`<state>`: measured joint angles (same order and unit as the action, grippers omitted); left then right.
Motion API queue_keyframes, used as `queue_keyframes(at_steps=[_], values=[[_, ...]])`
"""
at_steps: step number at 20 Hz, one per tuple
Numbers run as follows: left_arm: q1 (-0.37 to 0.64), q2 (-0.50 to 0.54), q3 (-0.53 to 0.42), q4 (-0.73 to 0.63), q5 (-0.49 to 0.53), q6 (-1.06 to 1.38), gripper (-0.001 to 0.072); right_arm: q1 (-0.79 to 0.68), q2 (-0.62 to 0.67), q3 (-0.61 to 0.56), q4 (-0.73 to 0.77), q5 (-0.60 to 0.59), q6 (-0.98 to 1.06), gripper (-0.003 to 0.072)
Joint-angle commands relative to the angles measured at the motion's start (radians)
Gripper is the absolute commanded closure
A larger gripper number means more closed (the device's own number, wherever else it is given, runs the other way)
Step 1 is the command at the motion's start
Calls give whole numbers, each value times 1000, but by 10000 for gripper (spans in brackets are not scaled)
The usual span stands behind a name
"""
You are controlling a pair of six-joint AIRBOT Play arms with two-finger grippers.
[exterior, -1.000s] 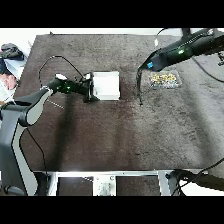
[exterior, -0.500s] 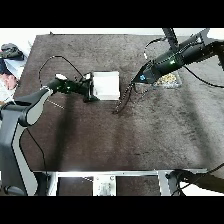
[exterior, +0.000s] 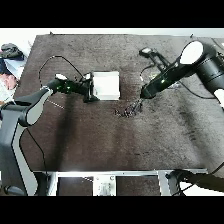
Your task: Fold the box and place the chain.
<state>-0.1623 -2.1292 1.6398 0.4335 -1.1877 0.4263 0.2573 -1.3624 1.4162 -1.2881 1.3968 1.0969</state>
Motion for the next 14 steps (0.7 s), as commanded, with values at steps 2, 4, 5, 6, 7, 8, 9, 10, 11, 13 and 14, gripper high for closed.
queue_keyframes(at_steps=[2, 4, 5, 6, 7, 8, 9, 10, 11, 13, 14], values=[[0, 0, 1, 0, 0, 0, 361, 3, -2, -174, 172, -240, -196, 482], [0, 0, 1, 0, 1, 0, 361, 10, -23, -203, 285, -286, -312, 381], [0, 0, 1, 0, 1, 0, 361, 21, -47, -203, 313, -287, -365, 381], [0, 0, 1, 0, 1, 0, 361, 36, -76, -203, 324, -287, -423, 381], [0, 0, 1, 0, 1, 0, 361, 51, -106, -203, 323, -287, -471, 381], [0, 0, 1, 0, 1, 0, 361, 63, -135, -203, 323, -290, -518, 380], [0, 0, 1, 0, 1, 0, 361, 76, -166, -203, 323, -293, -570, 380], [0, 0, 1, 0, 1, 0, 361, 84, -195, -203, 316, -297, -609, 379], [0, 0, 1, 0, 1, 0, 361, 89, -220, -203, 312, -304, -640, 379], [0, 0, 1, 0, 1, 0, 361, 91, -264, -203, 313, -319, -664, 377], [0, 0, 1, 0, 1, 0, 361, 91, -282, -203, 309, -323, -681, 378]])
